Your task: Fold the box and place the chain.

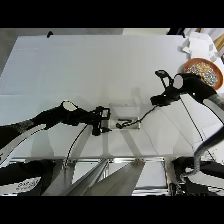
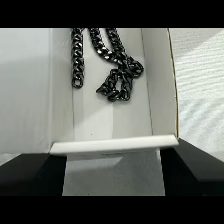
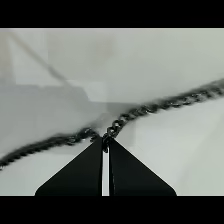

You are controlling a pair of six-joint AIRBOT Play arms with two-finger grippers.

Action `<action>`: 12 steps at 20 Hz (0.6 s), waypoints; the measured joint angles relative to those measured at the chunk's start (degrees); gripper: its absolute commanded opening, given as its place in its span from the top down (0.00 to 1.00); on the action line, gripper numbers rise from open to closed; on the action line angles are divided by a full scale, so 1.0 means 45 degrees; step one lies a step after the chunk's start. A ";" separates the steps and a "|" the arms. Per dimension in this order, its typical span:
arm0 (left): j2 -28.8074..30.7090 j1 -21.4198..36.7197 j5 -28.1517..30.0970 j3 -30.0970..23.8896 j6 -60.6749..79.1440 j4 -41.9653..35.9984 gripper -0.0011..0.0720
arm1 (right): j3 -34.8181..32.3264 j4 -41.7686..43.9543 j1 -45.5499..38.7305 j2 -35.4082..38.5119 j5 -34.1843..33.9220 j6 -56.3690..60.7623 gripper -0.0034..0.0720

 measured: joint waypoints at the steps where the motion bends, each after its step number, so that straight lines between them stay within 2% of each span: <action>1: 0.0000 0.0000 0.0000 0.0005 0.0000 0.0000 0.64 | 0.0015 0.0024 0.0005 0.0408 0.0243 -0.0087 0.93; 5: 0.0000 0.0000 0.0000 0.0005 0.0000 0.0000 0.64 | 0.0010 0.0534 0.0005 0.2137 0.1190 -0.0418 0.93; 12: 0.0000 0.0000 -0.0044 0.0000 0.0000 0.0000 0.64 | 0.0010 0.3288 0.0024 0.5333 0.2783 -0.1535 0.93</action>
